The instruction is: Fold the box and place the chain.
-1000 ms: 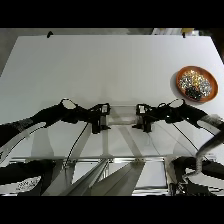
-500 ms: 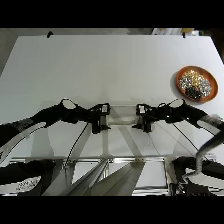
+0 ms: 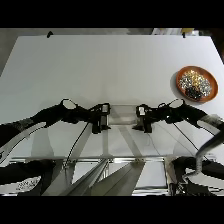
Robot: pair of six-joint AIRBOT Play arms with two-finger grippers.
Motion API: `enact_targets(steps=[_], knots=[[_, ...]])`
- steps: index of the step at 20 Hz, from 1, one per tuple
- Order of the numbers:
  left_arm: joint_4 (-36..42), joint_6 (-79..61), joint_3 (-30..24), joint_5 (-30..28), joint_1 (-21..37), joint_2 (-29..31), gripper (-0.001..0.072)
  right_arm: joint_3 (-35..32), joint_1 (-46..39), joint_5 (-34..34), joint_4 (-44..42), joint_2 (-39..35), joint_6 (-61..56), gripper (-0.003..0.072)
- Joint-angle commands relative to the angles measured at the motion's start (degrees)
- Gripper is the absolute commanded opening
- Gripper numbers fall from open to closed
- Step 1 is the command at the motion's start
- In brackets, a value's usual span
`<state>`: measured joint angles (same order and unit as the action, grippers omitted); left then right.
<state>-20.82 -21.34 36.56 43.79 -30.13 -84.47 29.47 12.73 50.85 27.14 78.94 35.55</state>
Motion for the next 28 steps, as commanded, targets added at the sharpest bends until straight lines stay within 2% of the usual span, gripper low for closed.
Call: enact_targets(steps=[1,4,7,9,13,16,17,19,20,22,25,28], knots=[[-0.22,-0.07,-0.04,0.15,0.02,0.02,0.0253,0.04,0.0,-0.09,3.06,-0.44,-4.9,0.0702],[-0.24,-0.04,-0.04,0.15,0.02,0.02,0.0253,0.04,0.0,-0.11,10.86,-1.73,-13.77,0.0694],[-0.22,-0.04,-0.04,0.15,0.02,0.02,0.0253,0.04,0.0,-0.11,13.73,-4.37,-18.38,0.0671],[-0.22,-0.04,-0.04,0.17,0.02,0.02,0.0253,0.04,0.0,-0.42,16.79,-7.48,-20.94,0.0638],[-0.22,-0.07,-0.04,0.15,0.02,0.02,0.0253,0.04,0.0,-1.14,22.91,-14.25,-26.69,0.0638],[-0.24,-0.07,-0.04,0.17,0.02,0.02,0.0253,0.04,0.0,-1.09,23.82,-19.02,-29.81,0.0635],[-0.22,-0.04,-0.04,0.17,0.02,0.02,0.0253,0.04,0.0,-0.87,23.12,-20.59,-29.79,0.0589],[-0.22,-0.04,-0.04,0.15,0.02,0.02,0.0253,0.04,0.0,0.15,22.21,-23.43,-29.46,0.0201],[-0.22,-0.04,-0.04,0.17,0.02,0.02,0.0253,0.04,0.0,0.96,21.2,-24.15,-28.98,0.0044],[-0.22,-0.04,-0.04,0.15,0.02,0.02,0.0253,0.04,0.0,2.12,15.02,-24.13,-25.62,0.0016],[-0.22,-0.04,-0.04,0.15,0.02,0.02,0.0253,0.02,0.07,2.1,-0.85,-23.52,-16.96,0.0016],[-0.22,-0.04,-0.04,0.15,0.02,0.02,0.0253,0.02,0.07,-5.09,-14.64,-19.87,-14.05,0.0016]])
